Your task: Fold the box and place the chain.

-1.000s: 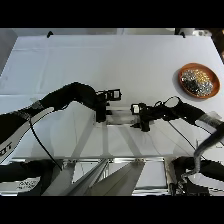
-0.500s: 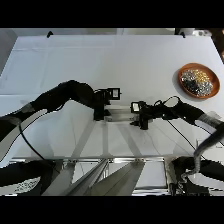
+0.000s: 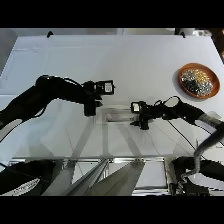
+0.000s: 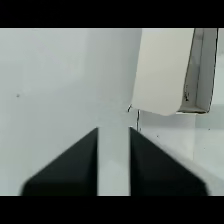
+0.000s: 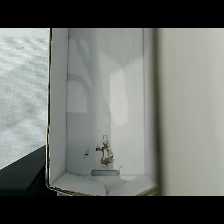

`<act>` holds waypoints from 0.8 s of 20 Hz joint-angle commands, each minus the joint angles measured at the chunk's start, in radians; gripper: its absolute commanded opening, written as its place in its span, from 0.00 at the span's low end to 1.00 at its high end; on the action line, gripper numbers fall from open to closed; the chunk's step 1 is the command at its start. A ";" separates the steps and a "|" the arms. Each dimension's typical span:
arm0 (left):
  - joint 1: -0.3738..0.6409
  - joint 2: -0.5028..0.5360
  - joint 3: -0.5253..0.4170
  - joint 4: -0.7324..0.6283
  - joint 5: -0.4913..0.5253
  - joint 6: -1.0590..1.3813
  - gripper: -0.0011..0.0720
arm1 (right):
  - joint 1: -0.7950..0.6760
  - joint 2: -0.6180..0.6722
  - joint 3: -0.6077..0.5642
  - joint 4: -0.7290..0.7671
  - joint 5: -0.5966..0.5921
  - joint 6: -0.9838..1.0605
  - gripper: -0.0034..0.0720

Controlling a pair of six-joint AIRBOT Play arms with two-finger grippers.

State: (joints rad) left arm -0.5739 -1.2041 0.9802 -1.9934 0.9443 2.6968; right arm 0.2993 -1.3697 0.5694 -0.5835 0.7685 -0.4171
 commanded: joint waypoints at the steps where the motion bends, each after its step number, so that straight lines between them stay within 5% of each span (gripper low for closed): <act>1: -0.002 0.073 0.001 -0.062 0.055 -0.053 0.03 | 0.001 0.000 -0.001 0.000 0.002 0.000 0.57; 4: -0.028 0.059 0.000 -0.186 0.184 -0.048 0.03 | 0.001 0.000 -0.001 0.000 0.002 0.000 0.57; 8: -0.141 -0.004 0.000 -0.238 0.132 0.011 0.03 | 0.001 0.000 -0.001 0.000 0.002 0.000 0.57; 12: -0.193 -0.107 0.000 -0.243 -0.145 -0.020 0.03 | 0.001 0.000 0.000 0.000 0.002 0.000 0.57; 16: -0.130 -0.182 0.000 -0.239 -0.482 -0.215 0.03 | 0.001 0.000 0.000 0.000 0.002 0.000 0.57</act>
